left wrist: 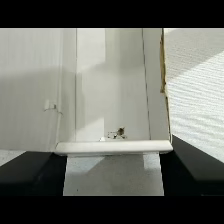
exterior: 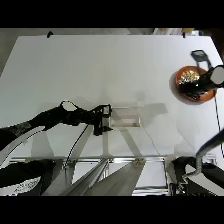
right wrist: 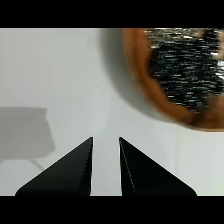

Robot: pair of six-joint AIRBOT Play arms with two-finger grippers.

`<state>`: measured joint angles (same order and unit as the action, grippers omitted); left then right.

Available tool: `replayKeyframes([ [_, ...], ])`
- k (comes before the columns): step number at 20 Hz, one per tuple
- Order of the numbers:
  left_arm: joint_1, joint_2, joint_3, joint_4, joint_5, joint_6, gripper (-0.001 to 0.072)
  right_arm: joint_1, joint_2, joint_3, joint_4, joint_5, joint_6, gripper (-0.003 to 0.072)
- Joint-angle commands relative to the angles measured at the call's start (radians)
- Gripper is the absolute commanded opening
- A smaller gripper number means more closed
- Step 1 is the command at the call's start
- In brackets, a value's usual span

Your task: Fold the box and place the chain.

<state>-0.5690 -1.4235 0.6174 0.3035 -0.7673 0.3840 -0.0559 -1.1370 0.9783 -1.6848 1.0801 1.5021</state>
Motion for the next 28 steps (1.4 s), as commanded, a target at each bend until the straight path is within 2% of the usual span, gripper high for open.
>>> replayKeyframes([
  [1, 0.0, 0.0, 0.0, 0.0, 0.0, 0.0, 0.0311, -0.172, -0.095, 0.002, -0.009, -0.107, -0.056, 0.016],
  [8, 0.0, 0.0, 0.0, 0.0, 0.0, 0.0, 0.0311, -0.233, -0.253, 0.002, -0.007, -0.195, -0.07, 0.016],
  [15, 0.0, 0.0, 0.0, 0.0, 0.0, 0.0, 0.0311, -0.233, -0.312, 0.002, 0.048, -0.303, -0.067, 0.0162],
  [17, 0.0, 0.0, 0.0, 0.0, 0.0, 0.0, 0.0311, -0.233, -0.314, 0.002, 0.058, -0.315, -0.067, 0.0151],
  [18, 0.0, 0.0, 0.0, 0.0, 0.0, 0.0, 0.0311, -0.233, -0.314, 0.002, 0.058, -0.317, -0.067, 0.0105],
  [19, 0.0, 0.0, 0.0, 0.0, 0.0, 0.0, 0.0311, -0.233, -0.314, 0.002, 0.058, -0.317, -0.067, 0.0013],
  [24, 0.0, 0.0, 0.0, 0.0, 0.0, 0.0, 0.0311, -0.233, -0.265, 0.009, 0.058, -0.244, -0.068, 0.0011],
  [28, 0.0, 0.0, 0.0, 0.0, 0.0, 0.0, 0.0311, -0.233, -0.116, 0.025, 0.092, -0.134, -0.072, 0.0011],
])
